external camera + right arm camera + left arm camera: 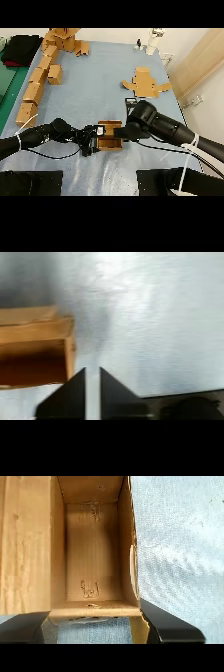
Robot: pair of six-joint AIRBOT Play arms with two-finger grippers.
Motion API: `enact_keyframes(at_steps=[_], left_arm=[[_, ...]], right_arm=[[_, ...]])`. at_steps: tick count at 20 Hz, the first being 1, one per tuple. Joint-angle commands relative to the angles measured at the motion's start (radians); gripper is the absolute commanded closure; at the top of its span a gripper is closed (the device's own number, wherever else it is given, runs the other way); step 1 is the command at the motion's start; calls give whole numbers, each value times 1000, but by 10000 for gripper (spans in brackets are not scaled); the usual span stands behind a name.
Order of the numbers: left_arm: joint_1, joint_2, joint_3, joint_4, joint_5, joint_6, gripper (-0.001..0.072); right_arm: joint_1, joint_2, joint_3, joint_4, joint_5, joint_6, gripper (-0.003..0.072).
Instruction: Fold the box.
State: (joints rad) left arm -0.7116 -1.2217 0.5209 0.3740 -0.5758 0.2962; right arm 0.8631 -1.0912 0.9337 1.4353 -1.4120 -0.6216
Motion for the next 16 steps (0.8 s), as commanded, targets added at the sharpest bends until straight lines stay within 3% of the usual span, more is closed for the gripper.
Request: enact_keyframes(at_steps=[1,4,7,9,11,13,16], left_arm=[[1,0,1,0,0,0,239],[1,0,1,0,0,0,239],[1,0,1,0,-1,0,239],[1,0,1,0,-1,0,239],[1,0,1,0,-1,0,239],[1,0,1,0,-1,0,239],[1,0,1,0,-1,0,238]], right_arm=[[-131,29,-7,-92,-54,-77,685],[-388,-20,-20,55,152,-366,685],[-654,-155,-19,599,392,-811,685],[-753,-278,-10,914,385,-1015,685],[-768,-364,0,1089,283,-1240,686],[-731,-386,0,1134,204,-1372,687],[-642,-352,-16,1128,182,-1523,686]])
